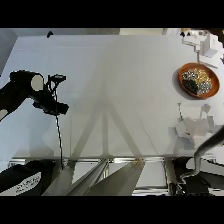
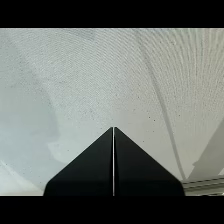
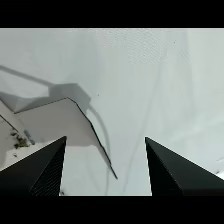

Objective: Fold the box and place the chain.

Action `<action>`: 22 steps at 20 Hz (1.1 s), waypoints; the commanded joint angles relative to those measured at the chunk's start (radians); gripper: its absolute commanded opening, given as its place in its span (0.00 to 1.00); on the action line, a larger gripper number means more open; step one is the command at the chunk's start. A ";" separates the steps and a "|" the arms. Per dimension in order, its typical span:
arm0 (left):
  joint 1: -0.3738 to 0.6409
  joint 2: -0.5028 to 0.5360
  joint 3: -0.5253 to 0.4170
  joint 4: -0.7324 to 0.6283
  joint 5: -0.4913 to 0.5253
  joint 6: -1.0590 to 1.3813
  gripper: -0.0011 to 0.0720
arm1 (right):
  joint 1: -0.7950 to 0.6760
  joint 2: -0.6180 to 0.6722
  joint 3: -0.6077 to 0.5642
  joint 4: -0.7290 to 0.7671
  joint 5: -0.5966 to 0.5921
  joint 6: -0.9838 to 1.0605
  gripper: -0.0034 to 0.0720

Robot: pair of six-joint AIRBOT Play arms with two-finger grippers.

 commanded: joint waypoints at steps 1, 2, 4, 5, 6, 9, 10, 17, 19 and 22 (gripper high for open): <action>0.000 0.001 0.000 0.000 0.000 0.000 0.03 | -0.005 -0.089 0.019 -0.029 0.013 -0.078 0.77; 0.000 0.001 0.000 0.000 0.000 0.000 0.03 | -0.005 -0.105 0.019 -0.030 0.029 -0.091 0.75; 0.000 0.001 0.000 0.000 0.000 0.000 0.03 | -0.005 -0.133 0.018 -0.027 0.039 -0.095 0.69; 0.000 0.001 0.000 0.000 0.000 0.000 0.03 | -0.005 -0.144 0.018 -0.019 0.050 -0.111 0.63; 0.000 0.001 0.000 0.000 0.000 0.000 0.03 | -0.005 -0.152 0.018 -0.016 0.060 -0.118 0.59; 0.000 0.001 0.000 0.000 0.000 0.000 0.03 | -0.005 -0.157 0.018 -0.016 0.084 -0.122 0.49; 0.000 0.001 0.000 0.000 0.000 0.000 0.03 | -0.005 -0.157 0.016 -0.013 0.092 -0.122 0.49; 0.000 0.001 0.000 0.000 0.000 0.000 0.03 | 0.008 -0.143 0.011 0.139 0.141 -0.238 0.07; 0.000 0.001 0.000 0.000 0.000 0.000 0.03 | 0.046 -0.103 -0.014 0.225 0.118 -0.272 0.07; 0.000 0.001 0.000 0.000 0.000 0.000 0.03 | 0.130 -0.006 -0.127 0.349 0.069 -0.272 0.07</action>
